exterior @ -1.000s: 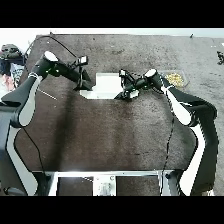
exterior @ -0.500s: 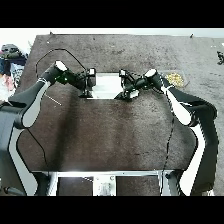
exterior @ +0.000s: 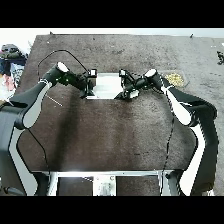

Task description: Fold the box and place the chain.

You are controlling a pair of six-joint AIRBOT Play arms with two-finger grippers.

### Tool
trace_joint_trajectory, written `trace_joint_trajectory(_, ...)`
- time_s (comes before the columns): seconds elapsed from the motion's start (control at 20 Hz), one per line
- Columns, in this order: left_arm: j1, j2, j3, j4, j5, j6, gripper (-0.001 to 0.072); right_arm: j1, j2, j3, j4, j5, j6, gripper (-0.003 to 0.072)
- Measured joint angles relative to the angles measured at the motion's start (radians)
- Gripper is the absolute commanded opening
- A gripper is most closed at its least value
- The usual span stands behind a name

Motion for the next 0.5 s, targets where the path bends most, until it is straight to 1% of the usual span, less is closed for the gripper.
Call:
trace_joint_trajectory(0.05,0.000,0.000,0.000,0.000,-0.001,0.000,0.0082,0.000,0.000,0.000,0.000,0.000,0.000,0.0505)
trace_joint_trajectory(0.25,-0.002,0.000,0.000,-0.024,-0.012,0.000,0.0082,0.000,0.000,0.000,0.000,0.000,0.000,0.0505)
trace_joint_trajectory(0.5,-0.001,-0.010,0.000,-0.110,-0.023,0.000,0.0083,0.000,0.000,0.000,0.000,0.000,0.000,0.0505)
